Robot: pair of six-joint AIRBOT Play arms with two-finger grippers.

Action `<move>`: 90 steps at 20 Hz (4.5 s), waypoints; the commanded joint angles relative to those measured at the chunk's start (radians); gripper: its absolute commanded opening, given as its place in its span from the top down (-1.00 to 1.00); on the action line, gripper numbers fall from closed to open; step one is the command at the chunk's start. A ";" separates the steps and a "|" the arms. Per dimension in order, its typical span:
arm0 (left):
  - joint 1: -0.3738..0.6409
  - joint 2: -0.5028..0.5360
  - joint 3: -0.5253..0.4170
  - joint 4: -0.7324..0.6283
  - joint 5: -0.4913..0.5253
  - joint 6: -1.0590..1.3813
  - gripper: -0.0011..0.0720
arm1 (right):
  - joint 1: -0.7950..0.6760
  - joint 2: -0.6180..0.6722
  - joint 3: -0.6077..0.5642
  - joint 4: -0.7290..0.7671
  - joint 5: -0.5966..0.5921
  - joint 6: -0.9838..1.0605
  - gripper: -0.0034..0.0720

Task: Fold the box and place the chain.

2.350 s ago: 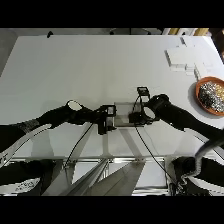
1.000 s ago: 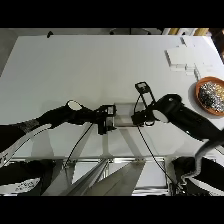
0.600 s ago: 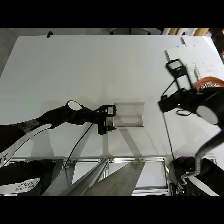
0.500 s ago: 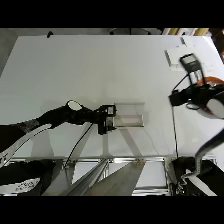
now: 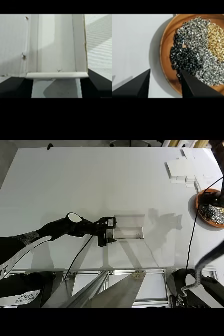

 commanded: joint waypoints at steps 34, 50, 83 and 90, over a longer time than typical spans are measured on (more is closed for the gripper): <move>0.000 0.000 0.000 0.000 0.000 0.000 0.40 | -0.239 0.008 0.001 0.428 0.085 -0.148 0.86; 0.000 0.000 0.000 0.000 0.000 0.000 0.40 | 0.296 0.442 0.001 0.754 0.514 -0.501 0.85; 0.000 0.000 0.000 0.000 0.000 0.000 0.40 | 0.817 0.136 -0.068 0.586 0.156 -0.793 0.19; 0.000 0.000 0.000 0.000 0.000 0.000 0.40 | 0.479 0.196 -0.084 0.528 0.354 -1.287 0.32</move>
